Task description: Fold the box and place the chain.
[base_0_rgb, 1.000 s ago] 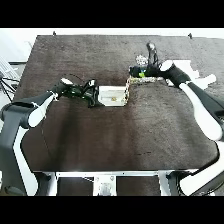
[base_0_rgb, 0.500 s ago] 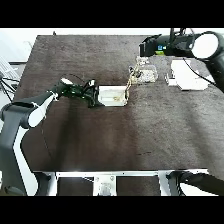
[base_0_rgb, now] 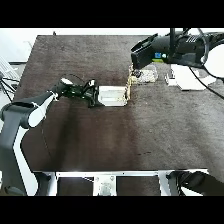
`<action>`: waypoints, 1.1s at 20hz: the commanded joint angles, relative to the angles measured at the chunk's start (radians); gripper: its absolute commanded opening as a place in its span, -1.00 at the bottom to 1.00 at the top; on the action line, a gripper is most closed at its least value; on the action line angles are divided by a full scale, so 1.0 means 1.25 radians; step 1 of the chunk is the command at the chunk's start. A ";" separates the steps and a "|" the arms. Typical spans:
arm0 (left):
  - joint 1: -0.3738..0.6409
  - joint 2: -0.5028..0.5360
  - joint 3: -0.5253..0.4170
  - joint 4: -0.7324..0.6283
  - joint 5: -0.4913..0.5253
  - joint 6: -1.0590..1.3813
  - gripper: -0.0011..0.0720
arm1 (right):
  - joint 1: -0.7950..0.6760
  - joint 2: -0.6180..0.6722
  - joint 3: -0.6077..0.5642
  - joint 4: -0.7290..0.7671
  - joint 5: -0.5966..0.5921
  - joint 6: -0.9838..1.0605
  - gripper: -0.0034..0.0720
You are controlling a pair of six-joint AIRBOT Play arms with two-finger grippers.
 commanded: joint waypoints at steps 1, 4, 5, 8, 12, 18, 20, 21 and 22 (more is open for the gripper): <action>0.000 0.000 0.001 0.000 0.000 0.000 0.48 | 0.036 0.005 -0.053 -0.013 -0.054 0.029 -0.88; 0.000 0.000 0.001 0.000 0.000 0.000 0.48 | 0.037 0.005 -0.125 -0.007 -0.156 0.029 -0.88; 0.000 0.000 0.001 0.000 0.000 0.000 0.49 | 0.037 0.005 -0.145 -0.007 -0.188 0.036 -0.88; 0.001 0.000 0.001 0.000 0.000 0.000 0.48 | 0.037 -0.006 -0.190 -0.007 -0.260 0.052 -0.88; 0.000 0.000 0.001 0.000 0.000 0.000 0.48 | 0.030 -0.071 -0.209 -0.007 -0.319 0.052 -0.88; 0.001 0.000 0.001 0.000 0.000 0.000 0.49 | 0.027 -0.237 -0.223 0.027 -0.326 0.052 -0.88; 0.000 0.000 0.001 0.000 0.000 0.000 0.48 | 0.027 -0.302 -0.246 0.035 -0.341 0.052 -0.88; 0.000 0.000 0.001 0.000 0.000 0.000 0.49 | 0.026 -0.331 -0.256 0.050 -0.358 0.052 -0.88; 0.001 0.000 0.001 0.000 0.000 0.000 0.48 | 0.026 -0.355 -0.262 0.059 -0.366 0.052 -0.88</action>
